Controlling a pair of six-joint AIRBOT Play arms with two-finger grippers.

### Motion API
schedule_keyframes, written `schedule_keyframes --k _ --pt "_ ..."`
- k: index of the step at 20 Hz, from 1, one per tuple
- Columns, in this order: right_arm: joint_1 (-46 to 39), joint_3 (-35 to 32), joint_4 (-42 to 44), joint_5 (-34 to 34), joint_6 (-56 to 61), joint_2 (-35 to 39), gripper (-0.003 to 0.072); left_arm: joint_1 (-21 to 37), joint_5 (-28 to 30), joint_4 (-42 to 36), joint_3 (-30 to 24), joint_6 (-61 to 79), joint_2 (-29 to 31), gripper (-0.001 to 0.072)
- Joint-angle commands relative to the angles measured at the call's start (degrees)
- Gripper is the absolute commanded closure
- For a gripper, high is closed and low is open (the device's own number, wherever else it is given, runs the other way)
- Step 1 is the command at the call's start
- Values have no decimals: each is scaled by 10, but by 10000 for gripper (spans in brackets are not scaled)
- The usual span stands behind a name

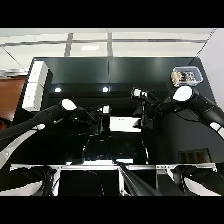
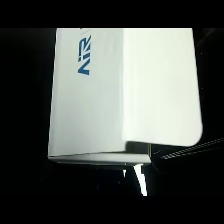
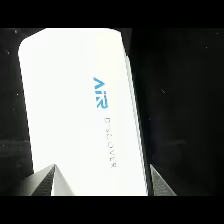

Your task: Fold the box and place the chain.

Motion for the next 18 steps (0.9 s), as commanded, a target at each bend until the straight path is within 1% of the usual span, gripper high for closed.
schedule_keyframes --k 1,2,3,4,10,18 --pt "2 -1 -10 -21 -2 0 -34 0 1 1 0 1 0 317" --pt "4 -1 -10 -23 -3 0 -34 0 1 1 0 0 0 317" --pt "4 -1 -10 -23 -3 0 63 0 1 1 0 1 0 316" --pt "5 -1 -10 -20 -2 0 257 0 1 1 0 1 0 317" --pt "5 -1 -10 -8 -2 0 263 0 1 1 0 1 0 317" --pt "5 -14 -10 -11 -2 0 263 0 1 1 0 0 0 317"
